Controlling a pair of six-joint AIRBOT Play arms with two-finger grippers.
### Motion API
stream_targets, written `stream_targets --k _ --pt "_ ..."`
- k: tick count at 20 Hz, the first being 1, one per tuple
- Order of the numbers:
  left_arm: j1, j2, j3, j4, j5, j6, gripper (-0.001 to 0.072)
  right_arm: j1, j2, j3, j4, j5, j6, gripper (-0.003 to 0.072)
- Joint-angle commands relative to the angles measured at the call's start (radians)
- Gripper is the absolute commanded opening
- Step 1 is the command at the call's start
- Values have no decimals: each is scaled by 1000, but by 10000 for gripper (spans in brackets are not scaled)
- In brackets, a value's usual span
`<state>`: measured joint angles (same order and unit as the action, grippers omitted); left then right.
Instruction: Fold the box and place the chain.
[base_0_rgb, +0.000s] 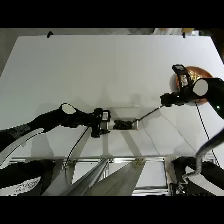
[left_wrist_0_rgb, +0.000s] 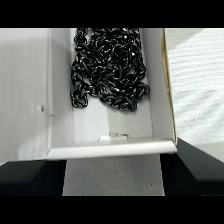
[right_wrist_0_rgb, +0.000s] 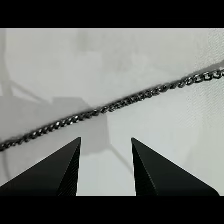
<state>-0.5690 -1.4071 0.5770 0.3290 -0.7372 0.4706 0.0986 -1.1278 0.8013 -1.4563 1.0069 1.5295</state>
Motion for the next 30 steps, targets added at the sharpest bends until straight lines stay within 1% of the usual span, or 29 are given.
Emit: stream_targets --k 1,3,5,11,12,14,17,18,19,20,21,23,25,30 --pt "0 0 0 0 0 0 326 -19 -61 -23 1 -30 19 338" --pt "0 0 0 0 0 0 326 -19 -93 -23 0 -44 20 335" --pt "0 0 0 0 0 0 326 -19 -118 -23 -6 -74 41 295" --pt "0 0 0 0 0 0 326 -19 -187 -23 -5 -111 45 294" --pt "0 0 0 0 0 0 326 -19 -189 -23 -5 -118 44 290" --pt "0 0 0 0 0 0 326 -19 -194 -23 -5 -135 44 258" --pt "0 0 0 0 0 0 326 -19 -214 -23 -5 -133 45 257" --pt "0 0 0 0 0 0 326 -19 -222 -23 -5 -127 44 221" --pt "0 0 0 0 0 0 326 -19 -225 -23 -5 -119 44 148" --pt "0 0 0 0 0 0 326 -19 -224 -22 -5 -109 40 46" --pt "0 0 0 0 0 0 326 -19 -220 -22 -5 -101 40 21" --pt "0 0 0 0 0 0 326 -19 -197 -22 -6 -79 32 21" --pt "0 0 0 0 0 0 326 -19 -148 -22 -6 -48 32 21" --pt "0 0 0 0 0 0 326 -18 56 -23 21 62 5 21"
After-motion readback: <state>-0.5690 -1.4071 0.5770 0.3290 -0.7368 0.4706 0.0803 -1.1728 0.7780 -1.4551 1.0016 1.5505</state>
